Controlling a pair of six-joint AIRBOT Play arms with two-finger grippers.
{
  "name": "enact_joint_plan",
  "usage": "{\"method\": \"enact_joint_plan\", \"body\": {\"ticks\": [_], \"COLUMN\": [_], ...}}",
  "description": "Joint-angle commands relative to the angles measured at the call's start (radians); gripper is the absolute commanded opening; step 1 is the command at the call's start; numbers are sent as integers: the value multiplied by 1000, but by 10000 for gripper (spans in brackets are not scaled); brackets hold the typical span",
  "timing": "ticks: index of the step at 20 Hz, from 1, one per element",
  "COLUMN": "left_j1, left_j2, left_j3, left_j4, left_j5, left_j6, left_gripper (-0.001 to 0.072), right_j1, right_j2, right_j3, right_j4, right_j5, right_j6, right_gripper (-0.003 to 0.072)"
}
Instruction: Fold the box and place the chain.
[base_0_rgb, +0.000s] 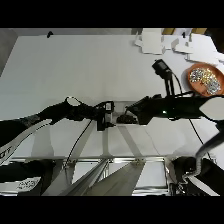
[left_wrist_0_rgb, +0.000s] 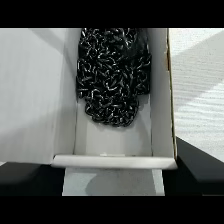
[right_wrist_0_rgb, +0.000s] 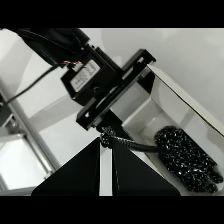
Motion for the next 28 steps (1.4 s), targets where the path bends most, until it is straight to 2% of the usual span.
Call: {"method": "enact_joint_plan", "body": {"ticks": [1,3,5,7,10,11,12,15,19,23,27,28], "left_j1": [-1,-1,-1,-1,-1,-1,-1,-1,-1,-1,-1,-1], "left_j2": [0,0,0,0,0,0,0,0,0,0,0,0], "left_j3": [0,0,0,0,0,0,0,0,0,0,0,0], "left_j4": [0,0,0,0,0,0,0,0,0,0,0,0], "left_j5": [0,0,0,0,0,0,0,0,0,0,0,0], "left_j6": [0,0,0,0,0,0,0,0,0,0,0,0], "left_gripper": [319,319,319,319,319,319,319,319,319,319,319,319], "right_j1": [27,27,27,23,-30,-48,-64,-76,-75,-75,-75,-75], "right_j2": [-119,-170,-180,-183,-241,-270,-298,-412,-523,-492,-397,-357], "right_j3": [1,1,8,72,231,259,265,265,265,253,197,198], "right_j4": [-13,-13,-13,-25,-29,-33,-40,-112,-62,-43,-39,-14], "right_j5": [-24,-24,-21,21,129,138,132,163,288,334,280,248], "right_j6": [-2,-4,-46,-106,-194,-206,-229,-266,-354,-486,-636,-662], "right_gripper": [39,144,206,206,193,127,33,24,24,25,30,70]}}
